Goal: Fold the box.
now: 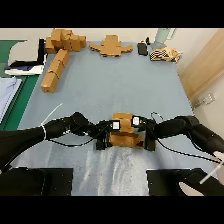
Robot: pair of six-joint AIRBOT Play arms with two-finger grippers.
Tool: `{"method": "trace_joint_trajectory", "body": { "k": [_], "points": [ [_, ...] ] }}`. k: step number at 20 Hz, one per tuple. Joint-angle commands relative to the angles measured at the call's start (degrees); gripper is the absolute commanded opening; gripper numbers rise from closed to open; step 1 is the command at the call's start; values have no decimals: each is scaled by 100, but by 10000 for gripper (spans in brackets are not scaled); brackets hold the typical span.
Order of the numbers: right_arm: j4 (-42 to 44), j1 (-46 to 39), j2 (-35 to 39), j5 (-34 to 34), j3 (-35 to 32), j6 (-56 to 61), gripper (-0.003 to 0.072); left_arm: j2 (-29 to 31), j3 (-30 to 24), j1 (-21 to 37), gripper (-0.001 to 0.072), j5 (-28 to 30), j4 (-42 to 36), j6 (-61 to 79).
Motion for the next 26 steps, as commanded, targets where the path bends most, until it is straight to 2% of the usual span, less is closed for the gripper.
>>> {"method": "trace_joint_trajectory", "body": {
  "k": [1,3,6,10,13,26],
  "points": [
    [-660,-2,531,-164,55,894,710,-2,4,0,590,-2,2,2],
    [-424,-2,866,-175,57,1495,711,-2,4,0,590,-2,2,2],
    [-376,-2,1290,-219,55,3016,711,-2,4,0,590,-2,2,2],
    [155,-2,1604,-588,55,4376,710,-2,4,0,590,-2,2,2],
    [629,0,1633,-848,55,4540,709,-2,4,0,590,-2,2,2],
    [1043,0,1622,-881,55,5095,709,-2,4,0,590,-4,2,2]
  ]
}}
